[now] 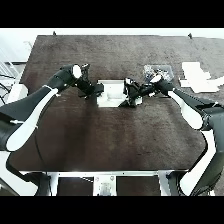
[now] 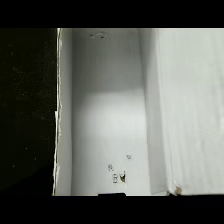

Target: Fold the box and place the chain.

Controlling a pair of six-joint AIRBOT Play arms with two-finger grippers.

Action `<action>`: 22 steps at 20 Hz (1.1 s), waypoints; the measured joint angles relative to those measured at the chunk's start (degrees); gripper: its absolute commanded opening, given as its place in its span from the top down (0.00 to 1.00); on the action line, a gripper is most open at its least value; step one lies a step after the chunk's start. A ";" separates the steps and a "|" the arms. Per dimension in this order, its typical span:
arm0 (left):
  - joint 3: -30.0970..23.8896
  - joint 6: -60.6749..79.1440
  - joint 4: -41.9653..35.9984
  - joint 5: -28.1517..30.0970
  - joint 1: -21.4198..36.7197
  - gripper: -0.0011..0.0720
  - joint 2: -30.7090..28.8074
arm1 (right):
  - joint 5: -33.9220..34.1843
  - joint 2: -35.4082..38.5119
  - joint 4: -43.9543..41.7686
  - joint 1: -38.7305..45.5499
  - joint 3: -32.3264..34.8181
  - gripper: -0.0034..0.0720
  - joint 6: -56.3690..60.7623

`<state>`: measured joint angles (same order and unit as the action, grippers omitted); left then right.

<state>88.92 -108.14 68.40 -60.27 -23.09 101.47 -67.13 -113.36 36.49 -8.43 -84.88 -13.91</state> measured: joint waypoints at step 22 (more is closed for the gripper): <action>10.91 -5.11 6.05 -9.18 -1.81 0.45 7.10 | 0.00 0.00 0.00 -0.02 -0.02 0.29 -0.04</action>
<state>99.83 -113.25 74.46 -69.45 -24.91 108.57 -67.13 -113.36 36.49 -8.45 -84.90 -13.96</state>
